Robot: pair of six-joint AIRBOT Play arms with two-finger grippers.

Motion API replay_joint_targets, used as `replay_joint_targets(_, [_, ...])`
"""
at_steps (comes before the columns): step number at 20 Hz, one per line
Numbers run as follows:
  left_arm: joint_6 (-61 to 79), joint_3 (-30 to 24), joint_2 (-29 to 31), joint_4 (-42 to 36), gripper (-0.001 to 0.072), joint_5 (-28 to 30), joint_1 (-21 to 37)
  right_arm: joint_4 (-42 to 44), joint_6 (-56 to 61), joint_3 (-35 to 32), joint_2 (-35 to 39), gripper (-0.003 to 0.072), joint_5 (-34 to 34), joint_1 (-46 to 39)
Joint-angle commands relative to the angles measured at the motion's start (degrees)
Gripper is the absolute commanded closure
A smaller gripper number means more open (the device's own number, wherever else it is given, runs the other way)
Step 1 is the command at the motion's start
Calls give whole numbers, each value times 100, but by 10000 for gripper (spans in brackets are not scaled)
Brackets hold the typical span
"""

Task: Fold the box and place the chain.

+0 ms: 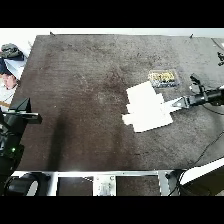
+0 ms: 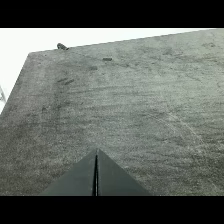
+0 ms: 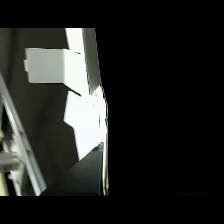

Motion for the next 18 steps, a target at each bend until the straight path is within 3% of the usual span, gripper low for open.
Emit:
replay_joint_targets(1, [2, -2, 4, 0, 696, 0, -2, 1261, -221, -1366, 673, 677, -533, 529])
replay_joint_targets(5, [2, -2, 4, 0, 696, 2, -2, 2411, -378, -3005, 1891, 677, -2669, 1480])
replay_joint_targets(7, [2, -2, 4, 0, 696, 0, -2, 2894, -341, -3373, 2223, 677, -3412, 2041])
replay_joint_targets(13, [-236, -2, 4, -2, 696, -444, -2, 2983, -234, -3248, 2286, 677, -5136, 3652])
replay_joint_targets(16, [-236, -2, 4, -2, 696, -457, -2, 2983, -234, -3185, 2286, 676, -6124, 4002])
replay_joint_targets(18, [-238, -2, 4, -4, 696, -734, -2, 2957, -289, -3185, 2286, 677, -6339, 4035])
